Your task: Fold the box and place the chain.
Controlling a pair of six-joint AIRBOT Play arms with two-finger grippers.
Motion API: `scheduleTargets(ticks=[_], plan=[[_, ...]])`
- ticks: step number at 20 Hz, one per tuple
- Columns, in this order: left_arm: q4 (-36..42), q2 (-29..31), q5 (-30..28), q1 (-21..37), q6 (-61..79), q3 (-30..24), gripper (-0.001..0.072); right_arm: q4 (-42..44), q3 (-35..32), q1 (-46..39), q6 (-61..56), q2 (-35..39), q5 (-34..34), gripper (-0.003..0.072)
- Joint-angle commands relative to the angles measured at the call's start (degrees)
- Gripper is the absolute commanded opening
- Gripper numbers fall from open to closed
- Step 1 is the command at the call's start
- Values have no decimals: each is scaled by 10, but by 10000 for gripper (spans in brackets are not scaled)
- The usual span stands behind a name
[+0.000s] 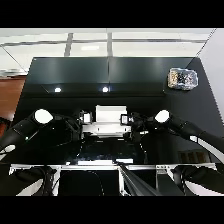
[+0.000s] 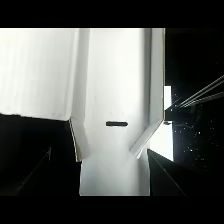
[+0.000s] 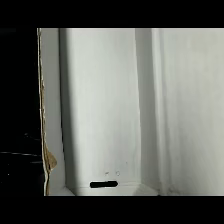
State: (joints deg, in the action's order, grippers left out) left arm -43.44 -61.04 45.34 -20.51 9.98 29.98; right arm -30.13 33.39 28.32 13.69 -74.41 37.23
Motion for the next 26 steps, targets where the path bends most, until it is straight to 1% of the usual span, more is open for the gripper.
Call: scheduleTargets(ticks=[1, 3, 6, 7, 8, 9, 10, 11, 12, 13, 16, 18, 22, 24, 26], plan=[[-16, -1, -1, -6, -9, 1, 686, 0, 1, 0, 0, 0, 0, 131], [-21, -3, -2, -6, -15, 1, 679, 0, 1, 0, 0, 0, 0, 131], [-10, -30, -8, -9, -31, 1, 679, 0, 1, 0, 0, 0, 0, 131], [-10, -36, -8, -9, -31, 1, 656, 0, 1, 0, 0, 0, 0, 131], [-10, -39, -8, -10, -31, 1, 539, 0, 1, 0, 0, 0, 0, 131], [-10, -40, -8, -10, -31, 1, 445, 0, 1, 0, 0, 0, 0, 131], [-10, -40, -8, -10, -31, 1, 368, 0, 0, 0, 0, 0, 0, 131], [-8, -40, -8, -10, -28, 1, 326, 0, 1, 0, 0, 0, 0, 131], [-1, -40, -8, -10, -28, 1, 324, 0, 1, 0, 0, 0, 0, 132], [10, -40, -8, -10, -27, 1, 266, 0, 1, 0, 0, 0, 0, 131], [38, -40, -1, -10, -26, 1, 264, 0, 1, 0, 0, 0, 0, 131], [39, -40, 0, -13, -27, 1, 264, 0, 1, 0, 0, 0, 0, 131], [57, -43, -2, -37, -26, 1, 264, 0, 1, 0, 0, 0, 0, 132], [67, -43, -24, -51, -26, 1, 264, 0, 1, 0, 0, 0, 0, 131], [67, -43, -60, -58, -26, 1, 264, 0, 1, 0, 0, 0, 0, 132]])
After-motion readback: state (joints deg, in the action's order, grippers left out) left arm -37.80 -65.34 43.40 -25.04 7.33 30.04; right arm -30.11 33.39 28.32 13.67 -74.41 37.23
